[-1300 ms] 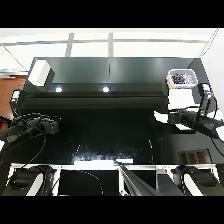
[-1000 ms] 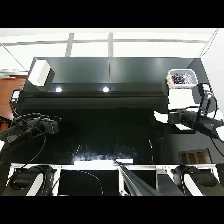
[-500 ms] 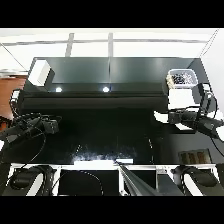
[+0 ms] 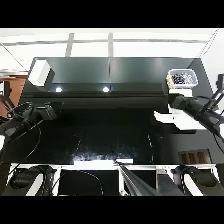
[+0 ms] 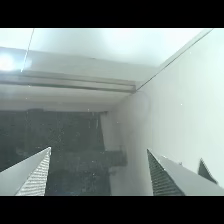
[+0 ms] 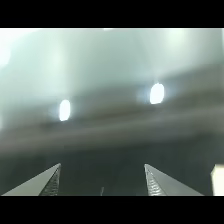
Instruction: Fold the box and place the chain.
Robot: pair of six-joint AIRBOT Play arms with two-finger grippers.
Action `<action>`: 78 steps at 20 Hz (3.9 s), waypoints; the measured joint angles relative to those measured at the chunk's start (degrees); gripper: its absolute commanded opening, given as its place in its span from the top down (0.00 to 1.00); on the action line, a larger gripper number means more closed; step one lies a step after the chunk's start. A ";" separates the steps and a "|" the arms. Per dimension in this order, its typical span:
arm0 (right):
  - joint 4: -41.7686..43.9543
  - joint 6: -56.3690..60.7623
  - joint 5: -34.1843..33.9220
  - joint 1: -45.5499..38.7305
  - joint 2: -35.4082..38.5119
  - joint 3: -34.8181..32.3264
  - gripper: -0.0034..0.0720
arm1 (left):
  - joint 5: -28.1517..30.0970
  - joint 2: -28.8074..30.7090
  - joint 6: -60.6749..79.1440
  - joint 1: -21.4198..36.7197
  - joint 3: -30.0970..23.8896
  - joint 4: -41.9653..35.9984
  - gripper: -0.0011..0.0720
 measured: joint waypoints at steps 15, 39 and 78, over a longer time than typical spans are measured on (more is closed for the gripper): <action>-33.14 19.28 29.92 -45.16 -43.04 42.60 0.15 | 9.33 -20.35 7.04 -9.49 3.89 -6.27 0.06; -8.81 -17.03 62.29 -51.89 -61.75 49.20 0.94 | 6.54 -22.40 4.46 -9.70 4.04 -9.07 0.05; 21.99 -18.60 7.04 23.04 -5.55 -8.92 0.93 | -37.33 -60.22 45.64 -6.25 12.17 -34.62 0.39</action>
